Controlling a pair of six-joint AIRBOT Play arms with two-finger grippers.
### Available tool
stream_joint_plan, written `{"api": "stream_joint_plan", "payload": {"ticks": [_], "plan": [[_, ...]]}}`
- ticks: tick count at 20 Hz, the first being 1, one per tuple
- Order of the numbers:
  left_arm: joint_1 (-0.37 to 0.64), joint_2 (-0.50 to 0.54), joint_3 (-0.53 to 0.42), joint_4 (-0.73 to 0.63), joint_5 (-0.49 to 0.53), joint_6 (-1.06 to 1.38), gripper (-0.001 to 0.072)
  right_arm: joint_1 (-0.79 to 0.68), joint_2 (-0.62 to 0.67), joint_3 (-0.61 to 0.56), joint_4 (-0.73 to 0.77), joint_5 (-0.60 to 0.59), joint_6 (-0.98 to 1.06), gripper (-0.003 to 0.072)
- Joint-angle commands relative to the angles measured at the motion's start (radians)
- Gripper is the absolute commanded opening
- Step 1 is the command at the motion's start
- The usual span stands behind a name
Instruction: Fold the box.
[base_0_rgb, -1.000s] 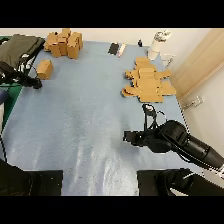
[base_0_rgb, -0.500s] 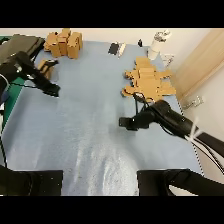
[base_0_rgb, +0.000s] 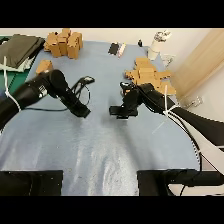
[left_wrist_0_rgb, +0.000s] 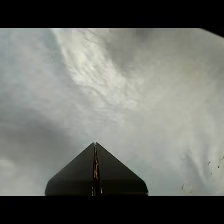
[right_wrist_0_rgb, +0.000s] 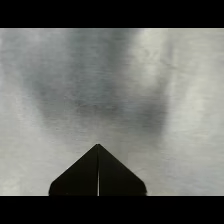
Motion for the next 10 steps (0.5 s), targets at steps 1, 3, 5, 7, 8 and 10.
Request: {"api": "stream_joint_plan", "payload": {"ticks": [1, 3, 5, 7, 8, 10], "plan": [[-0.071, 0.06, -0.099, -0.009, 0.034, -0.053, 0.0013, -0.002, -0.035, 0.022, 0.049, -0.01, -0.053, 0.0002], [-0.075, 0.063, -0.104, -0.018, 0.003, -0.054, 0.0015, -0.002, -0.03, 0.022, 0.055, -0.056, -0.053, 0.0002], [-0.075, 0.063, -0.104, -0.024, -0.002, -0.053, 0.0015, -0.002, -0.031, 0.022, 0.055, -0.087, -0.053, 0.0002], [-0.075, 0.063, -0.104, -0.024, -0.002, -0.053, 0.0015, -0.003, -0.031, 0.022, 0.054, -0.087, -0.053, 0.0002], [-0.075, 0.063, -0.104, -0.024, -0.002, -0.053, 0.0015, -0.002, -0.031, 0.022, 0.054, -0.087, -0.053, 0.0002], [-0.075, 0.063, -0.104, -0.024, -0.002, -0.053, 0.0015, -0.002, -0.031, 0.022, 0.054, -0.087, -0.053, 0.0002]]}}
